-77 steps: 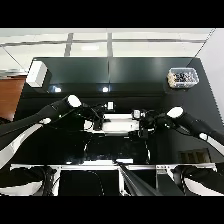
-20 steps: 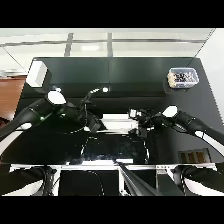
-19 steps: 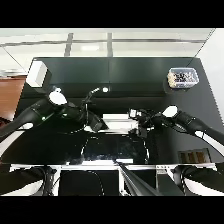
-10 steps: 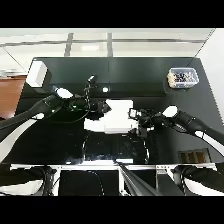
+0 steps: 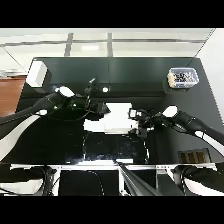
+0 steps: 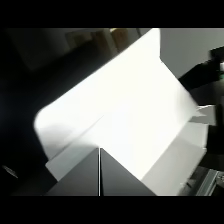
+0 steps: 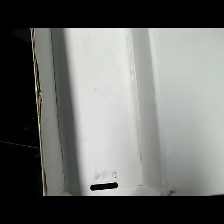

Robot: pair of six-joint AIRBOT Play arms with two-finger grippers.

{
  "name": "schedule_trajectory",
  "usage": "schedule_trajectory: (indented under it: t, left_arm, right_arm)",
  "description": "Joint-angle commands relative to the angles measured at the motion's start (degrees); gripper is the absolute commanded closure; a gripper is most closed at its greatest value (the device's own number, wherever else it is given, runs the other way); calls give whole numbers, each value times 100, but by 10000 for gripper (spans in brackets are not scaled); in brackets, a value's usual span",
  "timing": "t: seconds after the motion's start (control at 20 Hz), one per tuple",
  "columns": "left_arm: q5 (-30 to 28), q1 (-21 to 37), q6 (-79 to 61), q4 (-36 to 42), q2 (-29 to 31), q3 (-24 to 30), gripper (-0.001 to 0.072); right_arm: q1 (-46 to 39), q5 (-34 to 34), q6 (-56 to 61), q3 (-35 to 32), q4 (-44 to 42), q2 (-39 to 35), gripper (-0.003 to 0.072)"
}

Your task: Fold the box and place the chain.

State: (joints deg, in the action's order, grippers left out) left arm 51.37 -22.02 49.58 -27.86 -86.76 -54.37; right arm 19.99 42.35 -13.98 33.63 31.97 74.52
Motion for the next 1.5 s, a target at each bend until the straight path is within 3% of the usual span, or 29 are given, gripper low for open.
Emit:
schedule_trajectory:
  t: [0.0,0.15,0.25,0.35,0.4,0.45,0.5,0.55,0.6,0.7,0.9,1.3,1.45]
  left_arm:
    - [190,166,37,-516,782,-151,688]
    - [1019,337,-629,-1523,1596,61,687]
    - [1082,439,-1327,-1502,1969,586,687]
    - [1320,166,-2968,-1784,2063,890,685]
    - [1309,-2,-3449,-2100,2048,966,645]
    - [1169,-153,-3825,-2406,2035,1029,452]
    - [894,-304,-4207,-2677,2033,1104,174]
    - [549,-415,-4562,-2798,2031,1178,8]
    - [111,-505,-4916,-2857,2028,1246,-4]
    - [-212,-437,-5202,-2555,1878,1209,-5]
    - [-140,-66,-5414,-1919,1270,1176,-5]
    - [-483,-343,-5416,-1296,898,1150,35]
    - [-262,-339,-5414,-1314,898,1102,362]
  right_arm:
    - [0,-2,15,4,-7,2,562]
    - [0,-2,15,4,-7,2,562]
    - [0,-2,13,4,-4,2,562]
    - [2,-2,13,4,-2,4,562]
    - [2,-2,13,4,-2,2,562]
    - [2,0,13,4,-2,2,562]
    - [2,0,11,4,0,2,562]
    - [2,0,11,4,0,2,562]
    - [2,0,13,4,0,4,562]
    - [2,0,13,4,0,4,562]
    - [2,0,13,4,0,4,562]
    - [2,0,13,4,0,2,562]
    - [2,0,13,4,0,4,562]
